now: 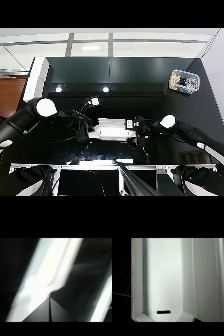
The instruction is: Fold the box and place the chain.
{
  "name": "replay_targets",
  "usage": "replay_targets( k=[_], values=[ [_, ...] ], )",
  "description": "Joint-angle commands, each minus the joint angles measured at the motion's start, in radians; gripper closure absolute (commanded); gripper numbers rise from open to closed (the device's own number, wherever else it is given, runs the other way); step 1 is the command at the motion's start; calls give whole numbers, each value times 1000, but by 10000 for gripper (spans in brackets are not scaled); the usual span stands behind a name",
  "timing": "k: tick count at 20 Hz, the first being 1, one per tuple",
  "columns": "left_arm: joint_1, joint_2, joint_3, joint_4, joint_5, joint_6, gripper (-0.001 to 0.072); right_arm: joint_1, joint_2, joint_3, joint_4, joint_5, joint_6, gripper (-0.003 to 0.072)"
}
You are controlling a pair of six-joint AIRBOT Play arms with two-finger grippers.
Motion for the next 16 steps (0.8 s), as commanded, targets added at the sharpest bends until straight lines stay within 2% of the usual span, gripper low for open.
replay_targets(
  k=[1, 4, 6, 9, 12, 14, 16],
  values=[
    [-1, -11, -92, -363, 109, -2, 683, 1, -1, 0, 0, -3, 1, 556],
    [-1, -74, -128, -424, 351, 45, 681, 1, -1, 0, 2, -3, 1, 556],
    [-1, -133, -124, -454, 406, 109, 683, 1, -1, 0, 2, -3, 1, 556],
    [-1, -187, -124, -454, 441, 132, 683, 1, -1, 0, 2, -3, 1, 556],
    [13, -186, -122, -468, 461, 135, 682, 1, -1, 0, 2, -3, 1, 556],
    [41, -185, -113, -481, 409, 138, 682, 1, -1, 0, 2, -3, 1, 556],
    [80, -185, -99, -502, 299, 182, 682, 1, -1, 0, 2, -3, 1, 556]
  ],
)
